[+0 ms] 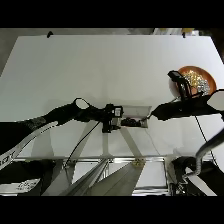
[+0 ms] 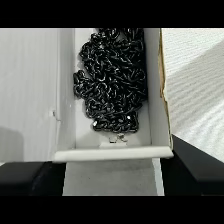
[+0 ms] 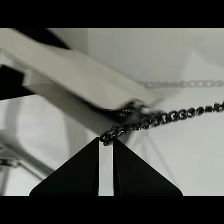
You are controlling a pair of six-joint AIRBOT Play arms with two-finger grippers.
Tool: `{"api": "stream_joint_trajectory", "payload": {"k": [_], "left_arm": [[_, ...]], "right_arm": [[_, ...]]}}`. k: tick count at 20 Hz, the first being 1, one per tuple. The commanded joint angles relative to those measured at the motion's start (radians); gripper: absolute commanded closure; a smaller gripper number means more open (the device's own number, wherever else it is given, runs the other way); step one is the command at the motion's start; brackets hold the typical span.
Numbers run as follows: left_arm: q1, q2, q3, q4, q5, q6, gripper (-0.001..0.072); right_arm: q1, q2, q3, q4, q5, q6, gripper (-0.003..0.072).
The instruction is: Fold the box and place the chain.
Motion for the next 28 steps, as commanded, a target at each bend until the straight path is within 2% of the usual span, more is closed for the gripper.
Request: {"api": "stream_joint_trajectory", "payload": {"k": [1, 8, 12, 13, 15, 16, 20, 22, 23, 25, 28], "left_arm": [[0.0, 0.001, 0.0, 0.0, 0.0, 0.0, 0.0559], [0.0, 0.001, 0.0, 0.0, 0.0, 0.0, 0.0559], [0.0, 0.001, 0.0, 0.0, 0.0, 0.0, 0.0559], [0.0, 0.001, 0.0, 0.0, 0.0, 0.0, 0.0559], [0.0, 0.001, 0.0, 0.0, 0.0, 0.0, 0.0559], [0.0, 0.001, 0.0, 0.0, 0.0, 0.0, 0.0559], [0.0, 0.001, 0.0, 0.0, 0.0, 0.0, 0.0559], [0.0, 0.001, 0.0, 0.0, 0.0, 0.0, 0.0559], [0.0, 0.001, 0.0, 0.0, 0.0, 0.0, 0.0559], [0.0, 0.001, 0.0, 0.0, 0.0, 0.0, 0.0559], [0.0, 0.001, 0.0, 0.0, 0.0, 0.0, 0.0559]], "right_arm": [[0.096, 0.01, 0.001, 0.138, -0.036, -0.023, 0.0672], [0.28, -0.009, 0.001, 0.157, -0.2, 0.014, 0.0672], [0.306, -0.071, 0.001, 0.15, -0.228, 0.014, 0.067], [0.306, -0.089, 0.001, 0.145, -0.23, 0.014, 0.0647], [0.305, -0.103, 0.002, 0.148, -0.242, 0.014, 0.0482], [0.299, -0.102, 0.006, 0.155, -0.245, 0.014, 0.0463], [0.194, -0.101, 0.095, 0.139, -0.213, 0.002, 0.0477], [0.115, -0.101, 0.145, 0.092, -0.208, 0.002, 0.0637], [0.077, -0.101, 0.157, 0.056, -0.218, 0.001, 0.0658], [0.006, -0.108, 0.157, -0.079, -0.254, 0.004, 0.0673], [-0.063, -0.172, 0.155, -0.371, -0.276, 0.095, 0.0673]]}}
